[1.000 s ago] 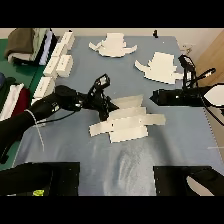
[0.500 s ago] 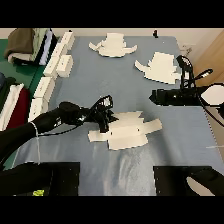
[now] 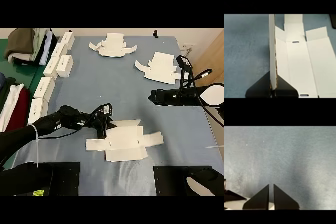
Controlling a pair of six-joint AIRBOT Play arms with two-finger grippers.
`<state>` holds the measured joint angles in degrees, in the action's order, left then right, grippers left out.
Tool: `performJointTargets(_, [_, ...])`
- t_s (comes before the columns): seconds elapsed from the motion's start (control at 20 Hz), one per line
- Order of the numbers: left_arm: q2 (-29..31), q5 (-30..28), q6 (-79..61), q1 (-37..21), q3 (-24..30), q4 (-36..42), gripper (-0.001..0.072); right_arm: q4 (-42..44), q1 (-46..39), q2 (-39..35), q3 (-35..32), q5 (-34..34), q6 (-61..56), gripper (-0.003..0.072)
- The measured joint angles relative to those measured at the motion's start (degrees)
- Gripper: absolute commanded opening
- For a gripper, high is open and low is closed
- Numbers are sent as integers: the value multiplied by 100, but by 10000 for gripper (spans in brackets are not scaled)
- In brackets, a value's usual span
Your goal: Fold the box.
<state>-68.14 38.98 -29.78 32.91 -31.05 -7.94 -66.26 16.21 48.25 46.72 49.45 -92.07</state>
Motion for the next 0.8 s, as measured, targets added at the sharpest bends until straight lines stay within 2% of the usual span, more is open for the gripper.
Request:
performJointTargets(0.2, [208,94,68,7,-24,-201,16,-2,-2,0,0,-2,2,84])
performJointTargets(0.5, [1038,-184,-214,85,-160,-341,15,-4,-9,0,0,-61,13,84])
performJointTargets(0.8, [898,-643,-354,487,98,-376,15,2,2,0,0,-168,15,84])
